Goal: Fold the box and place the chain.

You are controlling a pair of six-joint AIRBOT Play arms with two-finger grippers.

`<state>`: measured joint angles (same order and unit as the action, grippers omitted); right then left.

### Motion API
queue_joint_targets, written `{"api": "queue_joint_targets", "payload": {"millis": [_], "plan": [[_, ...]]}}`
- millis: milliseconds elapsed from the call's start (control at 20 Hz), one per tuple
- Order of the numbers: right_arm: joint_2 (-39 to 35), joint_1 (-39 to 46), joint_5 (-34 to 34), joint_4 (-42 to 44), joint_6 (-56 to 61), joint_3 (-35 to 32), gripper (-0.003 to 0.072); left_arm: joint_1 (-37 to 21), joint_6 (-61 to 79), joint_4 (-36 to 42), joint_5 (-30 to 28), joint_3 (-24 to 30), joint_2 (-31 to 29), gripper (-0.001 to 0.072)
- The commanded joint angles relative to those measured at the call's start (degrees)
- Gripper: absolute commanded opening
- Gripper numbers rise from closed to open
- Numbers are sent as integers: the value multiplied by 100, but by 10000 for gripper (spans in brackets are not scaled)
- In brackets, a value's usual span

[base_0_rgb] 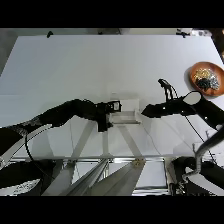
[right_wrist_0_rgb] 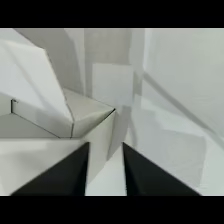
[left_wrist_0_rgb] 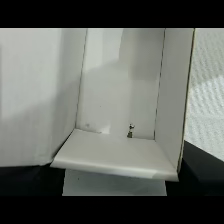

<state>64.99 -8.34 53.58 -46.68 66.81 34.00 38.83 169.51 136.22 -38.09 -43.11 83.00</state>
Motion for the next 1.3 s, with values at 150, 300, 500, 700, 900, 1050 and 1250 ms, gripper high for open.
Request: {"api": "queue_joint_targets", "payload": {"millis": [150,300,500,700,900,1050,1250], "plan": [[-87,-304,125,66,22,17,303,-4,0,0,0,-7,2,274],[-129,-302,297,63,22,28,308,-4,0,0,-2,-4,0,274],[-339,-302,328,63,22,39,348,-4,0,0,-2,-4,0,274],[-367,-302,557,59,22,39,348,-4,0,0,-2,-4,0,274],[-365,-304,640,9,35,39,350,-4,0,0,-2,-4,0,274],[-365,-385,610,-111,79,39,444,-4,0,-2,-2,-4,0,274],[-367,-728,306,-330,470,55,449,-4,0,-2,-2,-4,0,274]]}}
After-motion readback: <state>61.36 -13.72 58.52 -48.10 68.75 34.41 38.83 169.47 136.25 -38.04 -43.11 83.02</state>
